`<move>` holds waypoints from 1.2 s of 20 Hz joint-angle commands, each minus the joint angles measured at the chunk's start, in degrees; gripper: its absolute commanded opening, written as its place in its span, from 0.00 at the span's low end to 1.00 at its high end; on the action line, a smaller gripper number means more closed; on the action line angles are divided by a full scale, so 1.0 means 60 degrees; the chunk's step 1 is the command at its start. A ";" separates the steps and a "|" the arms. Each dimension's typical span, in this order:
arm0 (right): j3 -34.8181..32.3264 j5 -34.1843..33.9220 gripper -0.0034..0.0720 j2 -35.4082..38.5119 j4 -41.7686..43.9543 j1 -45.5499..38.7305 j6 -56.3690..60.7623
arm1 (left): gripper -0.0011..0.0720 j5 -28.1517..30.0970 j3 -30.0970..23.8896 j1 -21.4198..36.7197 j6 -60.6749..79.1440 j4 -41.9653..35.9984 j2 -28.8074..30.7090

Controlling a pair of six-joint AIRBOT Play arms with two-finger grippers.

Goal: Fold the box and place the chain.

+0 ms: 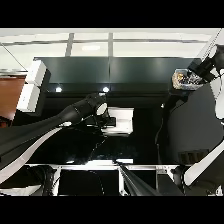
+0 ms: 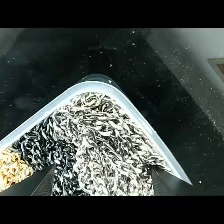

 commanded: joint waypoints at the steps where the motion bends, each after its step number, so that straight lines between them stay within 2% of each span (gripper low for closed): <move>1: 0.0022 0.0160 0.80 -0.0146 0.0062 -0.0004 -0.0004 | 0.05 0.0011 0.0004 0.0000 0.0004 0.0004 0.0000; 2: 0.0022 0.0193 0.65 -0.0142 0.0062 -0.0004 -0.0004 | 0.05 0.0022 0.0004 0.0000 0.0004 0.0007 0.0000; 4: 0.0025 0.0386 0.08 -0.0084 0.0058 -0.0004 -0.0080 | 0.05 0.0022 0.0004 0.0000 0.0004 0.0007 0.0000; 8: 0.0025 0.1042 0.05 0.0517 0.0131 0.0015 -0.1803 | 0.05 0.0029 0.0004 0.0000 0.0004 0.0004 0.0000; 13: 0.0025 0.1308 0.05 0.2728 0.0233 0.0044 -0.3388 | 0.05 0.0025 0.0004 0.0000 0.0004 0.0004 0.0000; 18: 0.0022 0.1963 0.05 0.4699 0.1738 0.0040 -0.4911 | 0.05 0.0022 0.0004 0.0000 0.0004 -0.0004 0.0000; 24: -0.0007 0.2116 0.05 0.6972 0.3942 0.0036 -0.5195 | 0.05 0.0015 0.0004 0.0000 0.0004 -0.0004 0.0000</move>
